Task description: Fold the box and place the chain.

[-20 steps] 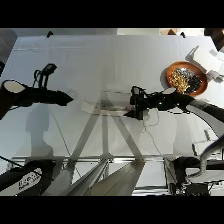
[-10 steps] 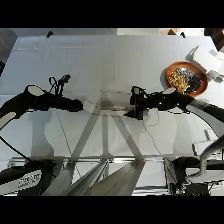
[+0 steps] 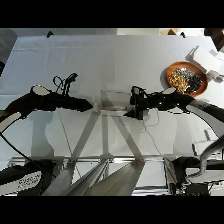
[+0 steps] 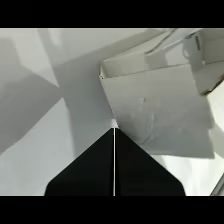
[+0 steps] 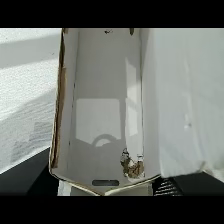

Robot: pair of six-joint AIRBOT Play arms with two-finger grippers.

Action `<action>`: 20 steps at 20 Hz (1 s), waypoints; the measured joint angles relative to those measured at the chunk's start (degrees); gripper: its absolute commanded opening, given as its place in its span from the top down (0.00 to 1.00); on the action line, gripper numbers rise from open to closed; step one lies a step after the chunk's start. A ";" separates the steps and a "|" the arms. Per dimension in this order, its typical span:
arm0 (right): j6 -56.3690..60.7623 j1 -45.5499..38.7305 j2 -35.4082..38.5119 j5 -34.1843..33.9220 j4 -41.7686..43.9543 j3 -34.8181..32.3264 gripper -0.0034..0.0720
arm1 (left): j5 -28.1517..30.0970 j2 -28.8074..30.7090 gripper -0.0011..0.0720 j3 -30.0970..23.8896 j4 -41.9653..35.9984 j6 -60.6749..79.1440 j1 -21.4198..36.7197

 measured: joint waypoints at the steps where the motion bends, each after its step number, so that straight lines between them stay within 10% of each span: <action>1: 0.00 0.00 0.00 0.00 0.02 0.00 0.24 | 0.13 0.00 0.95 -0.02 -0.87 0.17 -0.15; 4: 0.00 0.02 0.00 0.00 0.00 0.00 0.24 | 0.37 -0.02 0.45 -0.02 -3.23 0.48 -0.42; 12: 0.00 0.02 0.00 0.00 0.02 0.00 0.24 | 0.46 -0.02 0.44 -0.02 -5.31 1.09 -1.16; 15: 0.00 0.00 0.00 0.00 0.02 0.00 0.24 | 0.68 0.00 0.14 -0.02 -5.46 2.58 -2.29; 20: 0.00 0.00 0.00 0.00 0.02 0.00 0.24 | 4.02 -0.02 0.12 -0.02 -5.60 3.34 -4.74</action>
